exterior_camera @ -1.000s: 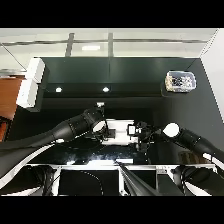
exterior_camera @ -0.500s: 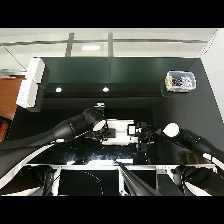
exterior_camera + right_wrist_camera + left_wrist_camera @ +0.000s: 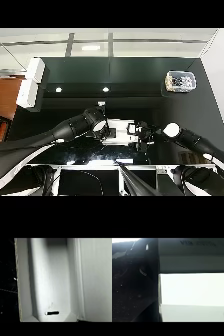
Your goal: Fold the box and place the chain.
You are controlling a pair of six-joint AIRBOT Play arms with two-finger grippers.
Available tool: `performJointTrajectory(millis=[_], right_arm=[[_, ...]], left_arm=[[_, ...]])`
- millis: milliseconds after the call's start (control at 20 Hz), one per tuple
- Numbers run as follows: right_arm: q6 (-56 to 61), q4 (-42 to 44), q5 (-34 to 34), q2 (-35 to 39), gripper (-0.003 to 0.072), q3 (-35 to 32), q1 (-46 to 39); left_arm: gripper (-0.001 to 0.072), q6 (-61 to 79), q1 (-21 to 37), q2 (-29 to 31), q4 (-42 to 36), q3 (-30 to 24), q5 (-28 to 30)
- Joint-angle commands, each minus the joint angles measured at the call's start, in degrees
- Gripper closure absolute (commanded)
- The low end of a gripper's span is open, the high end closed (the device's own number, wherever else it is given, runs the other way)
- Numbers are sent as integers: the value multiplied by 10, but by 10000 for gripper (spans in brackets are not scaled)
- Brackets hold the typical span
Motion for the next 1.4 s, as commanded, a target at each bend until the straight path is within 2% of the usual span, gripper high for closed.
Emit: performJointTrajectory(millis=[0, 50, 250, 400, 650, 800, 900, 950, 1050, 1100, 1150, 1200, 1250, 1300, 1350], right_arm=[[56, -24, 26, 24, 223, 9, -12], [57, -26, 41, 38, 28, 12, -20], [84, -95, 82, 87, 23, 14, -48], [71, -116, 90, 88, 23, 14, -50], [23, -114, 85, 73, 26, 14, -50], [-9, -74, 83, 56, 29, 14, -45], [-19, -52, 53, 52, 30, 14, -28], [-19, -44, 38, 52, 60, 14, -19], [-19, -38, 36, 52, 61, 14, -1], [-17, -38, 35, 52, 185, 13, 7], [-2, -37, 30, 52, 270, 12, 14], [16, -38, 16, 52, 270, 12, 21], [34, -38, 5, 52, 366, 12, 24], [52, -38, 4, 52, 519, 13, 27], [69, -38, 5, 52, 520, 12, 31]], left_arm=[[682, 5, 0, 0, 23, 0, -29], [682, 5, 0, 0, 22, 0, -25], [681, 5, 0, 0, 22, 0, -23], [680, 5, 0, 0, 20, 0, -22], [679, 3, 0, 0, 15, 0, -21], [679, 3, 0, 0, 15, 0, -21], [679, 3, 0, 0, 15, 0, -21], [679, 3, 0, 0, 15, 0, -21], [679, 3, 0, 0, 10, 0, -21], [679, 3, 0, 0, 3, 0, -21], [679, 3, 0, 0, 0, 0, -21], [679, 3, 0, 0, 0, 0, -21], [679, 3, 0, 0, 0, 0, -21], [679, 3, 0, 0, 0, 0, -21], [679, 3, 0, 0, 0, 0, -21]])
